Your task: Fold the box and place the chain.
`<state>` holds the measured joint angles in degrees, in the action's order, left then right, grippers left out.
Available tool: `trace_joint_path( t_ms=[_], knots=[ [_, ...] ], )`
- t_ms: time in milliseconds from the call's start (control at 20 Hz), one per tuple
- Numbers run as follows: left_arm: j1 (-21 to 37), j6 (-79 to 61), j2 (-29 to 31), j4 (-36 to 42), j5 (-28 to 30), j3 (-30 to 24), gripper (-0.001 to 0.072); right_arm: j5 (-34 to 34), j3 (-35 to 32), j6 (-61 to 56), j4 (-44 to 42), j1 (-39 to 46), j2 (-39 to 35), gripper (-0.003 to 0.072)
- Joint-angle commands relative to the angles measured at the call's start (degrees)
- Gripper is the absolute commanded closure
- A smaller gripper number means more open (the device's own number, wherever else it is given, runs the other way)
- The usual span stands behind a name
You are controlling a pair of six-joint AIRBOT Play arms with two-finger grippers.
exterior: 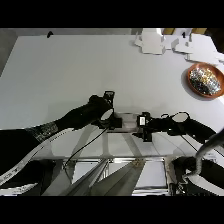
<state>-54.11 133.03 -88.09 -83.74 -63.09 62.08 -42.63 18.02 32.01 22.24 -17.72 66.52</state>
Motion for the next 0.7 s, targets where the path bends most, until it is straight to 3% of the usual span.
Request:
trace_joint_path(
  t_ms=[0,100,300,450,500,650],
  knots=[
    [-0.2,-0.5,-0.7,-0.9,-1.1,0.3,0.0583,0.0,0.0,0.0,0.0,0.0,0.0,0.0276],
    [-0.2,-0.4,-0.7,-0.9,-1.1,0.3,0.0707,0.0,0.0,0.0,0.0,0.0,0.0,0.0276],
    [-0.2,-0.4,-0.7,-1.0,-1.6,0.3,0.0705,0.0,0.0,0.0,0.0,0.0,0.0,0.0276],
    [-0.2,-0.6,-0.6,-0.9,-2.1,0.3,0.0520,0.0,0.0,0.0,0.0,0.0,0.0,0.0276],
    [-0.2,-0.7,-0.6,-1.0,-2.4,0.3,0.0491,0.0,0.0,0.0,0.0,0.0,0.0,0.0276],
    [-0.2,-1.9,-0.6,-1.0,-2.3,0.3,0.0504,0.0,0.0,0.0,0.0,0.0,0.0,0.0276]
  ],
)
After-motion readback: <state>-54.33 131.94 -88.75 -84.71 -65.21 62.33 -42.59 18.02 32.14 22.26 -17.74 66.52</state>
